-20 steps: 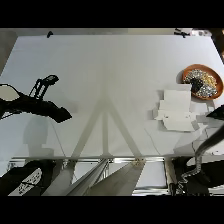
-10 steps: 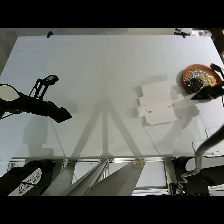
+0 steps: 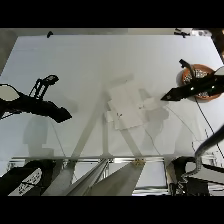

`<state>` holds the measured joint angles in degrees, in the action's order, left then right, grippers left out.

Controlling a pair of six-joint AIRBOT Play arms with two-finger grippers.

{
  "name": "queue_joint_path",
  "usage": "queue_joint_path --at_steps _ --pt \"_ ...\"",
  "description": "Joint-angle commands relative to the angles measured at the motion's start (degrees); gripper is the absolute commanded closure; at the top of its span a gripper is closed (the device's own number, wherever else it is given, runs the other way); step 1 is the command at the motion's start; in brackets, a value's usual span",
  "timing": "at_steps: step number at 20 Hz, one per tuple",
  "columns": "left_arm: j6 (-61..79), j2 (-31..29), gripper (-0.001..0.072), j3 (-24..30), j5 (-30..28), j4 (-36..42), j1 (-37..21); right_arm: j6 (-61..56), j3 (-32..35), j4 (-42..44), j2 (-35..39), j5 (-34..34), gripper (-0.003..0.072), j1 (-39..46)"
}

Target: Fold the box and place the chain.

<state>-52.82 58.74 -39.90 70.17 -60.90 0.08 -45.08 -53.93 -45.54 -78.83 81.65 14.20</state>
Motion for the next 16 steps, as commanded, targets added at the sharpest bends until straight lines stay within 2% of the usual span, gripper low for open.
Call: queue_joint_path --at_steps 1,5,11,16 --pt "0.0 0.0 0.0015 0.0 -0.1 0.0 0.0 -2.5 11.0 2.4 5.5 -10.2 0.0671 -4.7" --pt "0.0 0.0 0.0015 0.0 0.0 0.0 0.0 -11.0 17.2 -0.7 10.0 -22.4 0.0671 -12.3" --pt "-0.2 0.0 0.0014 0.0 0.4 1.4 0.0 -27.9 17.2 -14.4 12.4 -33.7 0.0671 -26.3" --pt "3.1 0.1 0.0015 0.0 -0.6 9.3 0.0 -31.2 17.2 -16.2 12.4 -35.1 0.0670 -31.6"
